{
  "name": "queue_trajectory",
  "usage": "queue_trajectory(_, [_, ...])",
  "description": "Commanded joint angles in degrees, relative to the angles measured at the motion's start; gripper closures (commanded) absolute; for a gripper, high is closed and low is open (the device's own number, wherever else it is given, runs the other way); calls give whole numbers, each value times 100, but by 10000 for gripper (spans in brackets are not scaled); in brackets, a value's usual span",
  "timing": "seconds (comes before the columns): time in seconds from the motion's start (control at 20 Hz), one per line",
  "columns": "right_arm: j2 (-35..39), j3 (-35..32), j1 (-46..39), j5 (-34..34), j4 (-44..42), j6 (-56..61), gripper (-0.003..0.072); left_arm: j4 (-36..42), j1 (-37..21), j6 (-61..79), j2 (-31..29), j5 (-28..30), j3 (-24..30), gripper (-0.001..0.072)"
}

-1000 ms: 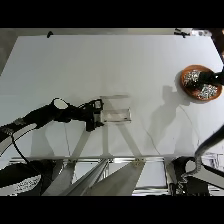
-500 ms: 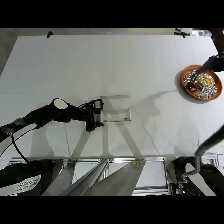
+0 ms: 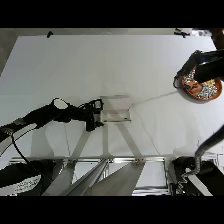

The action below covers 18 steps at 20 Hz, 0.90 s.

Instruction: Fold the box and place the chain.

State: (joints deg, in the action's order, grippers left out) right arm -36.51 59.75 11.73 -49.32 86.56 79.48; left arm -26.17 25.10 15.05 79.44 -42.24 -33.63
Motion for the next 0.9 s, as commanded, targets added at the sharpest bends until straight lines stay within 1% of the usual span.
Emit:
queue_trajectory(0.0, [247, 4, 651, -98, -4, 13, 678, -2, 0, 0, 2, 2, 2, 458])
queue_trajectory(0.15, [299, 4, 1097, -522, -72, 22, 678, -2, 0, 0, 2, 2, 2, 458])
queue_trajectory(0.25, [275, 4, 1285, -857, -341, 63, 678, -2, 0, 0, 2, 2, 2, 458])
queue_trajectory(0.35, [181, 4, 1447, -992, -673, 127, 678, -2, 0, 0, 2, 2, 2, 458])
queue_trajectory(0.45, [-9, 4, 1635, -984, -925, 138, 678, -2, 0, 0, 2, 2, 2, 458])
queue_trajectory(0.65, [-697, 2, 2055, -964, -925, 275, 678, -2, 0, 0, 2, 2, 2, 458])
queue_trajectory(0.85, [-1298, 2, 2358, -629, -968, 278, 678, -2, 0, 0, 2, 2, 2, 458])
